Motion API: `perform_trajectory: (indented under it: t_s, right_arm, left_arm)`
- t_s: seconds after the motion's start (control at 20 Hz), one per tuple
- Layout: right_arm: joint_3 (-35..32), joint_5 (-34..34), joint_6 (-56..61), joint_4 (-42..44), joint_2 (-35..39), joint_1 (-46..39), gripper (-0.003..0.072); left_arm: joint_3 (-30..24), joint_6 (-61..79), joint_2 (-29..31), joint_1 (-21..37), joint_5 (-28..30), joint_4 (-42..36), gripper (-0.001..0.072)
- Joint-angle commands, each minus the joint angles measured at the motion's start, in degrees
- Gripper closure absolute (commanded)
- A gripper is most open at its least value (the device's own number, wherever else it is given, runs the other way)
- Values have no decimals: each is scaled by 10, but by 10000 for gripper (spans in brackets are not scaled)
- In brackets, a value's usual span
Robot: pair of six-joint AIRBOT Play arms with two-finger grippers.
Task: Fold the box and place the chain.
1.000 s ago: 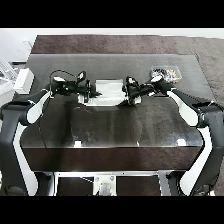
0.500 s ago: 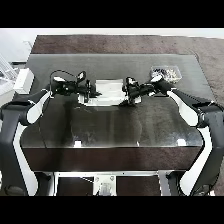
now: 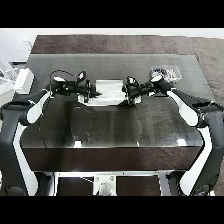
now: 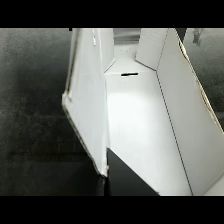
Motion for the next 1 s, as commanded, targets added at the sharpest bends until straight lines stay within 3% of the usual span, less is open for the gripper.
perform_trajectory:
  t_s: [0.0, 0.15, 0.4, 0.95]
  right_arm:
    - [1, 1, 0, 5, -3, 0, -10]
    - [1, 1, 1, 5, -3, 0, 1]
    - [1, 1, 2, 3, -5, 2, 98]
    - [8, 1, 0, -16, -7, 4, 101]
  left_arm:
    - [0, 0, 0, 0, 0, 0, 687]
    - [0, 0, 0, 0, 0, 0, 687]
    - [0, 0, 0, 0, 0, 0, 688]
    - [0, 0, 0, 0, 0, 0, 687]
